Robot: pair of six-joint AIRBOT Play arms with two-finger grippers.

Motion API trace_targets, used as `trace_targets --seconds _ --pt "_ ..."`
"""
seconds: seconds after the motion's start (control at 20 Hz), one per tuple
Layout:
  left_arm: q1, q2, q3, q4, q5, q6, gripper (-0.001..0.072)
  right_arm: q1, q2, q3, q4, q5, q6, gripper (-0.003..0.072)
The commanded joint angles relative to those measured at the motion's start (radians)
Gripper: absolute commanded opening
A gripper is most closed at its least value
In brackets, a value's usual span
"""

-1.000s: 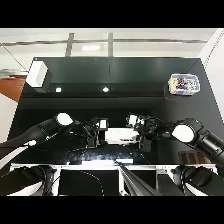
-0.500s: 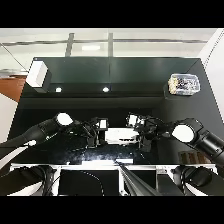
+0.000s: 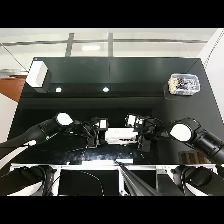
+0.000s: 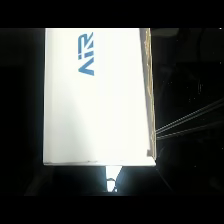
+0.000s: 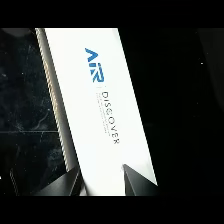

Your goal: Fold the box and place the chain.

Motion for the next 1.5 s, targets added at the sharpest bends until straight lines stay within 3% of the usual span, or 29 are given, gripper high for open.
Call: trace_targets --seconds 0.0,0.3,0.35,0.4,0.45,0.7,1.15,1.2,1.25,1.45 --pt "0.000 0.000 0.000 0.000 0.000 0.001 0.0473 0.001 -0.005 0.000 0.000 0.003 0.000 0.0479" --pt "0.000 0.000 0.000 0.000 0.000 0.001 0.0473 0.009 -0.016 -0.006 0.010 0.002 0.000 0.0487" --pt "0.000 0.000 0.000 0.000 0.000 0.001 0.0472 0.022 -0.016 -0.006 0.007 0.002 0.000 0.0455" --pt "0.000 0.000 0.000 0.000 0.000 0.001 0.0473 0.036 -0.016 -0.006 0.006 0.000 0.000 0.0370" --pt "0.000 0.000 0.000 0.000 0.000 0.001 0.0473 0.050 -0.016 -0.006 0.006 -0.002 0.000 0.0357" --pt "0.000 0.000 0.000 0.000 0.000 0.001 0.0473 0.065 -0.013 0.000 -0.014 -0.002 0.011 0.0375" --pt "0.000 0.000 0.000 0.000 0.000 0.001 0.0473 0.017 0.081 0.079 -0.045 0.121 0.227 0.0371" --pt "0.000 0.000 0.000 0.000 0.000 0.000 0.0473 0.008 0.084 0.081 -0.040 0.129 0.299 0.0237" --pt "0.000 0.000 0.000 0.000 0.000 0.001 0.0473 -0.004 0.084 0.084 -0.015 0.133 0.407 0.0044" --pt "0.000 0.000 0.000 0.000 0.000 0.001 0.0473 -0.031 0.079 0.064 0.220 0.084 0.732 0.0032"
